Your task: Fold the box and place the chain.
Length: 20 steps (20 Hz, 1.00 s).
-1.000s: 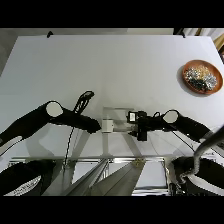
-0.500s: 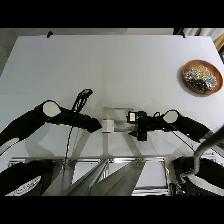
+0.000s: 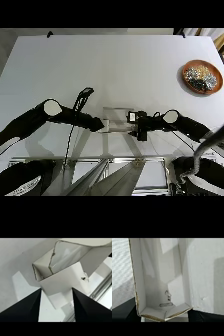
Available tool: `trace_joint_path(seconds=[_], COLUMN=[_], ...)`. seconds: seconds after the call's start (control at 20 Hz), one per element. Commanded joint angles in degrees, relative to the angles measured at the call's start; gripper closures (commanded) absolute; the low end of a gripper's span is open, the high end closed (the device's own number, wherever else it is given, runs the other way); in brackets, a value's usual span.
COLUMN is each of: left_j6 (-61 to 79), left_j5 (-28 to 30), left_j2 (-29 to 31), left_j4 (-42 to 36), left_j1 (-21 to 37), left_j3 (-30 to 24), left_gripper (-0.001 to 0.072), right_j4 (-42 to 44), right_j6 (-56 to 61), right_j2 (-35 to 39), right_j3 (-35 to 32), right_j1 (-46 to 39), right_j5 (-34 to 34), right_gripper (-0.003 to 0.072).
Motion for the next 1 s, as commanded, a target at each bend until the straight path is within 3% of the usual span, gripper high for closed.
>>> trace_joint_path(seconds=[0.0,0.3,0.4,0.7,0.95], left_j6=[-7.39,-15.15,-18.08,-24.9,-32.26], left_j5=[1.31,3.39,3.17,2.43,-0.57], left_j2=[-1.4,-3.32,-4.48,-6.99,-9.09], left_j4=[3.98,9.66,11.26,15.19,20.15], left_j1=[-1.44,-5.29,-6.38,-9.07,-11.43], left_j3=[0.59,5.16,6.38,7.91,12.44], left_gripper=[0.0244,0.0191,0.0142,0.0143,0.0154], right_j4=[0.04,0.02,0.02,0.02,0.02], right_j6=[0.02,0.02,0.02,0.02,0.02], right_j2=[0.04,0.04,0.04,0.04,0.04], right_j3=[0.0,0.0,0.0,0.0,0.0], right_j1=[-0.02,-0.02,-0.02,-0.02,-0.02], right_j5=[0.0,0.02,0.02,0.0,0.0], right_gripper=[0.0375,0.0375,0.0375,0.0375,0.0375])
